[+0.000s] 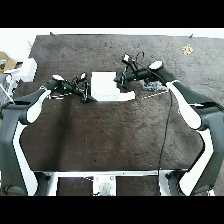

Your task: Fold the box and place the chain.

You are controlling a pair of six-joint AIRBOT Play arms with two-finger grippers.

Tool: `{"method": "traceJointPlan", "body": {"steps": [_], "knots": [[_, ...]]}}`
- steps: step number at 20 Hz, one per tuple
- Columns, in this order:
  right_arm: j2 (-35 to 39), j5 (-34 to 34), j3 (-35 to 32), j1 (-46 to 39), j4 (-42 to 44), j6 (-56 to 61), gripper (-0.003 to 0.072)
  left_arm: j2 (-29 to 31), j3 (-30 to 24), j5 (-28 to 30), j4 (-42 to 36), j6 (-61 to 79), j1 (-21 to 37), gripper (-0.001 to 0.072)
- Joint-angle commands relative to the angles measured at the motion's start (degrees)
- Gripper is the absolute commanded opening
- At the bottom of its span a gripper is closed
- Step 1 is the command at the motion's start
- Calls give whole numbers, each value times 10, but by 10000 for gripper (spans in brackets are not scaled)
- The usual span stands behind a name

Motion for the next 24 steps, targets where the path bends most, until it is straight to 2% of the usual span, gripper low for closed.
{"method": "traceJointPlan", "body": {"steps": [1, 3, 4, 6, 7, 10, 12, 18, 19, 20, 21, 22, 23, 24], "knots": [[64, 46, 0, -5, -107, 54, 3, 0, 0, 0, 0, 0, 0, 453], [94, 64, -1, -2, -177, 77, 4, 0, 0, 0, 0, 0, 0, 453], [101, 62, -8, 1, -204, 77, 43, 0, 0, 0, 0, 0, 0, 453], [99, 50, -35, 7, -250, 66, 545, 0, 0, 0, 0, 0, 0, 453], [98, 33, -57, 10, -259, 50, 595, 0, 0, 0, 0, 0, 0, 453], [87, 2, -102, 14, -235, -23, 594, 0, 0, 0, 0, 0, 0, 453], [71, 2, -103, 14, -199, -36, 555, 0, 0, 0, 0, 0, 0, 453], [40, 2, -103, 14, -147, -48, 554, 0, 0, 0, 0, 0, 0, 453], [39, 2, -103, 14, -136, -48, 534, 0, 0, 0, 0, 0, 0, 453], [39, 1, -103, 14, -127, -48, 413, 0, 0, 0, 0, 0, 0, 453], [38, -2, -103, 15, -119, -48, 373, 0, 0, 0, 0, 0, 0, 453], [38, -2, -103, 15, -114, -48, 372, 0, 0, 0, 0, 0, 0, 453], [35, -2, -103, 15, -110, -48, 269, 0, 0, 0, 0, 0, 0, 453], [31, -2, -103, 15, -100, -48, 269, 0, 0, 0, 0, 0, 0, 453]]}}
